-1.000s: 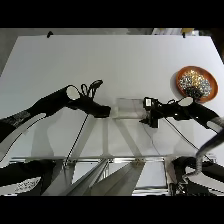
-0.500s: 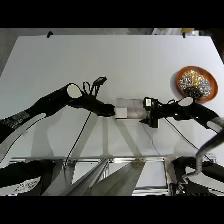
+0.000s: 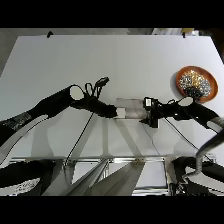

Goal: Fold the box and place the chain.

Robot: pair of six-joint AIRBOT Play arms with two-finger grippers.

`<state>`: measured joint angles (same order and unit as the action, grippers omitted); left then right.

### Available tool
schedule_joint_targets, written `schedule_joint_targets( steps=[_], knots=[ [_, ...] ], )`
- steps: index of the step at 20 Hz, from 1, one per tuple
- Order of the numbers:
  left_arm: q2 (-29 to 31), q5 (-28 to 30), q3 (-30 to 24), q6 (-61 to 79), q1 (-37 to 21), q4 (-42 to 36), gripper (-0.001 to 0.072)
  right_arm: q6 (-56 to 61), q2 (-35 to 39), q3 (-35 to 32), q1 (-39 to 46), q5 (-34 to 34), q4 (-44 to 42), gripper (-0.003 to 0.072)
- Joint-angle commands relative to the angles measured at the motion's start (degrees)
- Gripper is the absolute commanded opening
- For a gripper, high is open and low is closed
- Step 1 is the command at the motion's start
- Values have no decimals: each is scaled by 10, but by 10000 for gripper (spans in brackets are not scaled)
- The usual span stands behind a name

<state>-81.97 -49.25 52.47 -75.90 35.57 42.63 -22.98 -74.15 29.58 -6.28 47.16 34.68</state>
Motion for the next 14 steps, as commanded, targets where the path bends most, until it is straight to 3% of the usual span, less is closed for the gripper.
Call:
schedule_joint_targets(
  steps=[1, 14],
  knots=[
    [-1, 17, 3, -24, 14, 28, 282, 0, 0, 0, 0, 0, 0, 398],
    [-56, 10, 107, -241, 78, 188, 293, 0, 0, 0, 0, 0, 0, 398]
  ],
)
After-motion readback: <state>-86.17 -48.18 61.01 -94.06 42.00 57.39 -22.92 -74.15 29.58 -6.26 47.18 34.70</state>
